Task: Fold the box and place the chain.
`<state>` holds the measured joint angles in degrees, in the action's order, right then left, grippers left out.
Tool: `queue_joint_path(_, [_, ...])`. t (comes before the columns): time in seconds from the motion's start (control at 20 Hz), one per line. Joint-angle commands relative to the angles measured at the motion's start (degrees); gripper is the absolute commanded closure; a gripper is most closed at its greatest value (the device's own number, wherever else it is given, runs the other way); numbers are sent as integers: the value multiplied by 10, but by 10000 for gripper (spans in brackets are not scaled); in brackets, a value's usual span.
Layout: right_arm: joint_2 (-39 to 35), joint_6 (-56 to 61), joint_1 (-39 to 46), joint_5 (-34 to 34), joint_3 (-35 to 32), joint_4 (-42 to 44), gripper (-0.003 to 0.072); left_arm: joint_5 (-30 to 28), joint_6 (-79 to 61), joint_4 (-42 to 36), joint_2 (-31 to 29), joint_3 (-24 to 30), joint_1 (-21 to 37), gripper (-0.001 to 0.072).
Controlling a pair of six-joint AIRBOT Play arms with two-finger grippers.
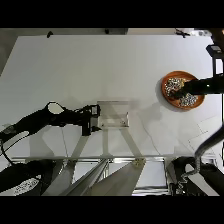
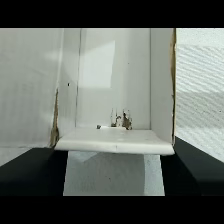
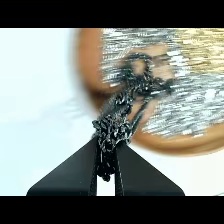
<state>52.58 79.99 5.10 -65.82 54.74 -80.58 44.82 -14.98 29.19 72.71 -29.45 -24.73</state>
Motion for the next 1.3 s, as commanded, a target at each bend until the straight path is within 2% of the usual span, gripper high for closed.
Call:
queue_joint_path(0.0, [-73, -9, -34, -77, 0, 78, 677, 0, 0, 0, 0, 0, 0, 622])
queue_joint_path(0.15, [-85, 5, -118, -106, -9, 98, 677, 0, 0, 0, 0, 0, 0, 622])
queue_joint_path(0.4, [-84, 67, -285, -18, -50, 97, 677, 0, 0, 0, 0, 0, 0, 622])
queue_joint_path(0.7, [-68, 129, -398, 55, -50, 98, 676, 0, 0, 0, 0, 0, 0, 622])
queue_joint_path(1.0, [0, 157, -499, 155, -50, 99, 676, 0, 0, 0, 0, 0, 0, 622])
queue_joint_path(1.25, [87, 163, -537, 229, -50, 99, 676, 0, 0, 0, 0, 0, 0, 622])
